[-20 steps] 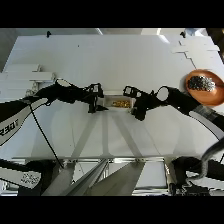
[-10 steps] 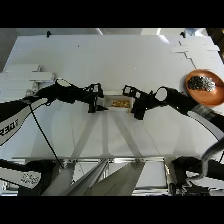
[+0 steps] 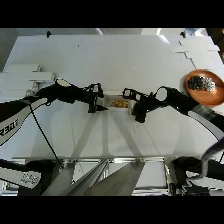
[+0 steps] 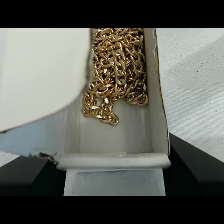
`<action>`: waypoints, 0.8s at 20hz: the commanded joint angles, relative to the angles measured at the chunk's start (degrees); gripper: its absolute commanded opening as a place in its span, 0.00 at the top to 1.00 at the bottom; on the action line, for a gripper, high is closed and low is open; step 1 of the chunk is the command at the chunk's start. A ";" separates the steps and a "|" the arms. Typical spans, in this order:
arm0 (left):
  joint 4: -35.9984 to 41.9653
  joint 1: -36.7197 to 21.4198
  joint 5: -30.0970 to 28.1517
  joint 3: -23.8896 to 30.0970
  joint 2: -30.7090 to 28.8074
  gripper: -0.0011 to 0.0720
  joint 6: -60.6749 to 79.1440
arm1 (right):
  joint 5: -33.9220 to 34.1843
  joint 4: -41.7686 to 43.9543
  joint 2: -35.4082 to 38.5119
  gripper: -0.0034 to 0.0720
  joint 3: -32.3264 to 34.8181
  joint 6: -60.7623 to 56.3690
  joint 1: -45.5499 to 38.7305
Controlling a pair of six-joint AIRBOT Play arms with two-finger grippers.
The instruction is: Fold the box and place the chain.
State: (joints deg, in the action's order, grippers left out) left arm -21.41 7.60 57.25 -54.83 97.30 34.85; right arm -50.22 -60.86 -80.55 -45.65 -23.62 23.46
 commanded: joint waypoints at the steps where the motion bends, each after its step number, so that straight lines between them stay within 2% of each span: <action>1: -0.02 0.02 0.00 -0.04 0.00 0.54 0.00 | -3.08 -0.20 1.14 0.94 0.00 -0.63 -0.02; 4: 0.00 0.02 0.00 -0.04 0.00 0.54 0.00 | -3.13 -0.13 3.63 0.94 0.00 -3.34 -0.02; 8: 0.00 0.00 0.00 -0.04 0.00 0.54 0.00 | -1.60 4.26 8.76 0.94 -0.02 -3.43 -0.02; 16: 0.00 0.02 0.00 -0.04 0.00 0.54 0.00 | 15.63 17.64 11.08 0.94 -0.55 2.73 0.15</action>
State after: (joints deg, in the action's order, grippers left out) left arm -21.39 7.60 57.25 -54.81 97.30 34.83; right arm -41.52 -48.07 -69.91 -46.09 -23.66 23.55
